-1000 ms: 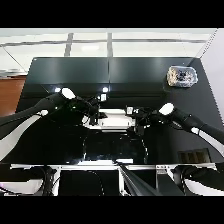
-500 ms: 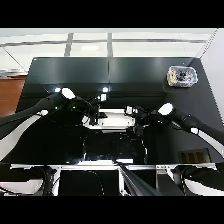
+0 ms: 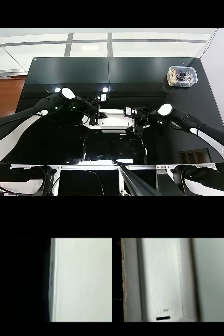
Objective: Fold the box and place the chain.
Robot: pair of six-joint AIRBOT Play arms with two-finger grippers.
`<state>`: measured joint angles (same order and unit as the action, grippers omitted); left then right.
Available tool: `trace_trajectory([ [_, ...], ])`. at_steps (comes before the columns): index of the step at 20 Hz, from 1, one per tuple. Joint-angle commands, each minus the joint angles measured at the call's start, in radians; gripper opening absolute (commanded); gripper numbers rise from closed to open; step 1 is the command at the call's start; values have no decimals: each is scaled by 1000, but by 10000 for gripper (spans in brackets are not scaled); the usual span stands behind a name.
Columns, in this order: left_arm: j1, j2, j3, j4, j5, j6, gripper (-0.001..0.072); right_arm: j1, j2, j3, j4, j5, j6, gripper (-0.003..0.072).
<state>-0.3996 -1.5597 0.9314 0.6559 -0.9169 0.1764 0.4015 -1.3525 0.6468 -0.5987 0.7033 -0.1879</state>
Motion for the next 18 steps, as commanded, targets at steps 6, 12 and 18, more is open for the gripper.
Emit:
trace_trajectory([
  [6, 1, 0, 1, -1, -6, -3, 25, 1, -1, -1, -4, -1, 0, 468],
  [12, 45, 77, 2, 59, -60, -91, 546, 1, -1, -1, -3, -1, 0, 472],
  [18, 177, 306, 2, 287, -170, -683, 681, 1, 0, -1, -4, -1, 0, 411],
])
